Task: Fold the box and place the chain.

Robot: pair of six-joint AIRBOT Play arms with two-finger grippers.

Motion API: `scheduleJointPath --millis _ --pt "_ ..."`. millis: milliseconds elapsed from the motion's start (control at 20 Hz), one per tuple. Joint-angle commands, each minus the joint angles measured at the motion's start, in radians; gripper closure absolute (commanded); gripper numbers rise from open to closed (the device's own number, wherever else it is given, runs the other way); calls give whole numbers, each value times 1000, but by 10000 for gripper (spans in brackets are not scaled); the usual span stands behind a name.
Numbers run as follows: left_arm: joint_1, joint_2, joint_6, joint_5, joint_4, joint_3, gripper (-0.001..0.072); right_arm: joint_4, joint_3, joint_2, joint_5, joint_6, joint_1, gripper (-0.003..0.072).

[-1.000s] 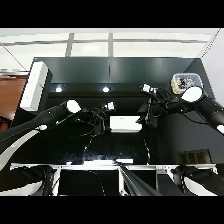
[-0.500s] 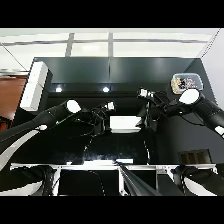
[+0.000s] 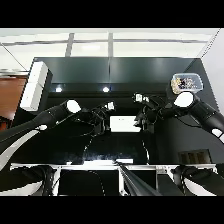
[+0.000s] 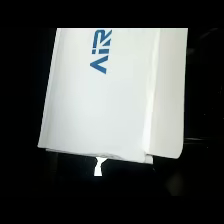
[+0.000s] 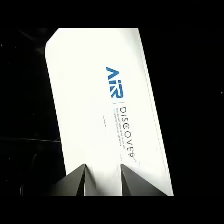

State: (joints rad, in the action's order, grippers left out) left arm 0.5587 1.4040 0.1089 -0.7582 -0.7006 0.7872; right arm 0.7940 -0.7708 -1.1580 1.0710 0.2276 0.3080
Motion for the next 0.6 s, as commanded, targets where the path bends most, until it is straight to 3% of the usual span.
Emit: scheduleJointPath --millis 0,300,400,450,550 --pt "0 0 0 -2 0 0 380 18 5 0 -8 0 5 434" --pt "0 0 0 -5 0 0 380 8 2 5 -10 1 4 412" --pt "0 0 0 -5 0 0 380 -3 -6 7 -29 40 4 26" --pt "0 0 0 -5 0 0 380 -4 -6 11 -45 40 5 -16" --pt "0 0 0 -5 0 0 380 -3 -6 13 -45 31 5 -15"
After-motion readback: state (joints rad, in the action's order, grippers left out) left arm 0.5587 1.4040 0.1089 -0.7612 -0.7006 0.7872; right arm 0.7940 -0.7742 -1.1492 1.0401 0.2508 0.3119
